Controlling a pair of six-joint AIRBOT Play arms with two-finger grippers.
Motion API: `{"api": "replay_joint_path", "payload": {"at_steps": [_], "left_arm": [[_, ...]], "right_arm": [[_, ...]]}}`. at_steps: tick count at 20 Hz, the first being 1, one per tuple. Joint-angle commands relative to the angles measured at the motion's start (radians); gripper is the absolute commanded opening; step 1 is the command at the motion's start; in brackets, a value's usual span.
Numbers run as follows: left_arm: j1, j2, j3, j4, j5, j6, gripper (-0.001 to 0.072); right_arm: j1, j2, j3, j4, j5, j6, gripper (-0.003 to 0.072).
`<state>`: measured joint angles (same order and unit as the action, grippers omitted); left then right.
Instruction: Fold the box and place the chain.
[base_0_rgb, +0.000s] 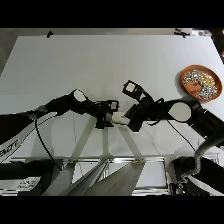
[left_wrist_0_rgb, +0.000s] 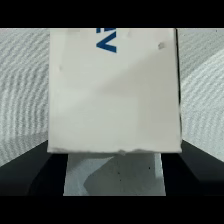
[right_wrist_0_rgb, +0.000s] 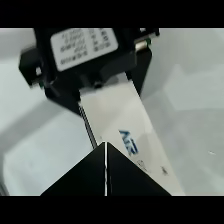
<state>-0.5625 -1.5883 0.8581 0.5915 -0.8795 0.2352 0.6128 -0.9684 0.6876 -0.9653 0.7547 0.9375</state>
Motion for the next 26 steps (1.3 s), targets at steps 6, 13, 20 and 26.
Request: {"api": "replay_joint_path", "payload": {"at_steps": [6, 13, 20, 26], "left_arm": [[0.000, 0.000, 0.000, 0.000, 0.000, 0.000, 0.0255], [0.000, 0.000, 0.000, 0.000, 0.000, 0.000, 0.0255], [0.000, 0.000, 0.000, 0.000, 0.000, 0.000, 0.0255], [0.000, 0.000, 0.000, 0.000, 0.000, 0.000, 0.0255]], "right_arm": [[0.066, 0.023, -0.278, 0.381, -0.362, -0.041, 0.0006], [0.066, 0.023, -0.304, 0.383, -0.359, -0.053, 0.0004], [0.127, 0.023, -0.341, 0.385, -0.386, -0.051, 0.0002], [0.135, 0.023, -0.369, 0.402, -0.426, -0.043, 0.0002]]}}
